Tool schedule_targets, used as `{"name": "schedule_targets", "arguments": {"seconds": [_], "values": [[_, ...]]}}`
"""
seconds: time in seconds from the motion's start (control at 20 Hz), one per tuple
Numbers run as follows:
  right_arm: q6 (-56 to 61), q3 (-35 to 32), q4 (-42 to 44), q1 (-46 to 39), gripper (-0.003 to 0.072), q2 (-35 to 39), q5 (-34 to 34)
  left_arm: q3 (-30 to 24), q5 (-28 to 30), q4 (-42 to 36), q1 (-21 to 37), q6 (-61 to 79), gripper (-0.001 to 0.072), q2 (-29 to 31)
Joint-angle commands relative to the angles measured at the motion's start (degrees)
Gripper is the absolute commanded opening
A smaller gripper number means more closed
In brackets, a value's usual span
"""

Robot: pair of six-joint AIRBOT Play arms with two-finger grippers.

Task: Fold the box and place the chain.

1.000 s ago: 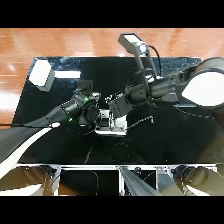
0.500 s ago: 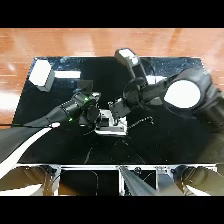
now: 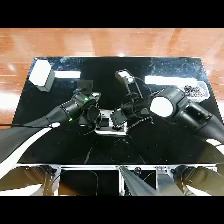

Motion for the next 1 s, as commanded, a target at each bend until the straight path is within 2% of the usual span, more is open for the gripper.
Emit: {"name": "schedule_targets", "arguments": {"seconds": [0.0, 0.05, 0.2, 0.3, 0.4, 0.6, 0.75, 0.95], "values": [[0.8, -0.7, 0.6, 0.0, 0.0460, -1.3, -1.5, 0.1, 0.0, 0.0, 0.0, 0.0, 0.0020, 0.0], [0.5, -0.7, 0.8, -0.3, 0.0546, -1.2, -0.7, 0.1, 0.0, 0.0, 0.0, 0.0, 0.0020, 0.0], [-4.3, -0.7, 1.0, -3.3, 0.0547, -0.4, 6.1, 0.1, 0.0, 0.0, 0.0, 0.0, 0.0020, 0.0], [-10.7, -0.7, -0.2, -7.8, 0.0547, 1.6, 11.6, 0.1, 0.0, 0.0, 0.0, 0.0, 0.0019, 0.0], [-15.5, -1.7, -3.3, -13.9, 0.0547, 3.1, 13.9, 0.1, 0.0, 0.0, 0.0, 0.0, 0.0020, 0.0], [-39.9, -12.5, 1.5, -24.5, 0.0546, 3.5, 11.6, 0.1, 0.0, 0.2, 0.0, 0.0, 0.0020, 0.0], [-61.6, -20.4, 6.1, -23.0, 0.0546, 3.4, 6.7, 0.0, 0.1, 0.2, 0.0, 0.0, 0.0020, 0.0], [-75.5, -22.8, 12.1, -18.9, 0.0546, 0.8, -0.9, 0.1, 0.1, 0.2, 0.0, 0.0, 0.0020, 0.0]]}}
